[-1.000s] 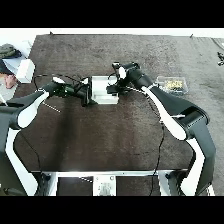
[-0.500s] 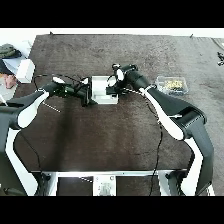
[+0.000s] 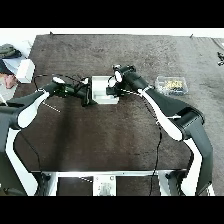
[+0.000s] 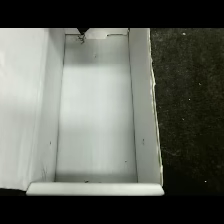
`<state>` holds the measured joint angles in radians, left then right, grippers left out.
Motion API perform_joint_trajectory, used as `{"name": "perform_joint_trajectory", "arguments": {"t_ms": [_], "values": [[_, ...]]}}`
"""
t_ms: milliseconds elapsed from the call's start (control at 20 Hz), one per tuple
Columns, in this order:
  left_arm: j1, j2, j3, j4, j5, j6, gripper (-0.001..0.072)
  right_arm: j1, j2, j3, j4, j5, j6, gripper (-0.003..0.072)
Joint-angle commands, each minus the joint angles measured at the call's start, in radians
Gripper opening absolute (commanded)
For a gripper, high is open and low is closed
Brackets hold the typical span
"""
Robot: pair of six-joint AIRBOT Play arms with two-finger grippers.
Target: Fold the box and place the chain.
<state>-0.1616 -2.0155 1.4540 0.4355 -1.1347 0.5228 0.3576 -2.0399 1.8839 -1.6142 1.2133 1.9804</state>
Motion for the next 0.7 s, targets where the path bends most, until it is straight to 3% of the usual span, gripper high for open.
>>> {"name": "perform_joint_trajectory", "arguments": {"t_ms": [0,50,100,150,650], "values": [[0.001,0.000,0.000,0.001,0.000,0.002,0.0236,0.003,-0.003,0.000,-0.006,-0.024,0.007,0.0018],[0.001,0.000,0.000,0.001,0.000,0.002,0.0236,0.003,-0.003,0.000,-0.006,-0.024,0.007,0.0023],[0.001,0.000,0.000,0.001,0.000,0.002,0.0236,0.002,-0.002,0.000,-0.005,-0.021,0.006,0.0223],[0.001,0.000,0.000,0.001,0.000,0.002,0.0236,0.003,0.002,0.000,-0.006,-0.016,0.005,0.0481],[0.001,0.000,0.000,0.001,0.000,0.002,0.0236,-0.002,0.168,0.000,-0.018,0.058,-0.187,0.0493]]}}
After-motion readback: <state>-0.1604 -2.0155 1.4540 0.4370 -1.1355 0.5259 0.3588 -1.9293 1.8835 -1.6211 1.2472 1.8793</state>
